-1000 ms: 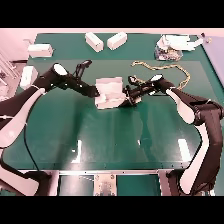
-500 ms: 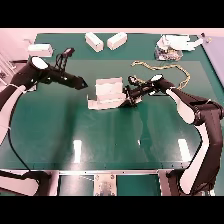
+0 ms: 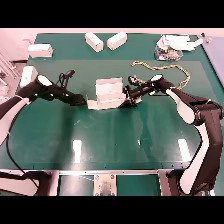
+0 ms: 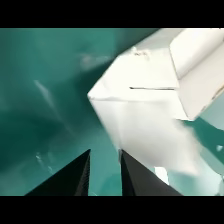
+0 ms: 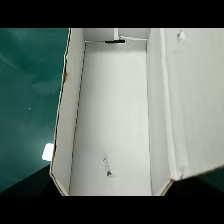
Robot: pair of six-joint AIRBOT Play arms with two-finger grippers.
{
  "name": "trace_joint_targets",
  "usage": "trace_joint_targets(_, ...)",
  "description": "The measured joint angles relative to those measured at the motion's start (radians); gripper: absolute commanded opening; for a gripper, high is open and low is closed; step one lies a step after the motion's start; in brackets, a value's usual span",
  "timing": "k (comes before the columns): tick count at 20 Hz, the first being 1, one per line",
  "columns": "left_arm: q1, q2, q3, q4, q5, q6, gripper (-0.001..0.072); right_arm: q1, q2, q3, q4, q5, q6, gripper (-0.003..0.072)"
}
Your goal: Fold the box and place the chain.
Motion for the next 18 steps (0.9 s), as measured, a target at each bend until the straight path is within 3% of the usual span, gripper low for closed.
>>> trace_joint_targets(9,-0.060,0.001,-0.047,-0.179,0.091,0.114,0.0231,0.000,0.000,0.000,0.000,0.000,0.000,0.0498)
trace_joint_targets(18,-0.064,0.001,0.000,-0.196,0.090,0.159,0.0231,0.000,0.000,0.000,0.000,0.000,0.000,0.0498)
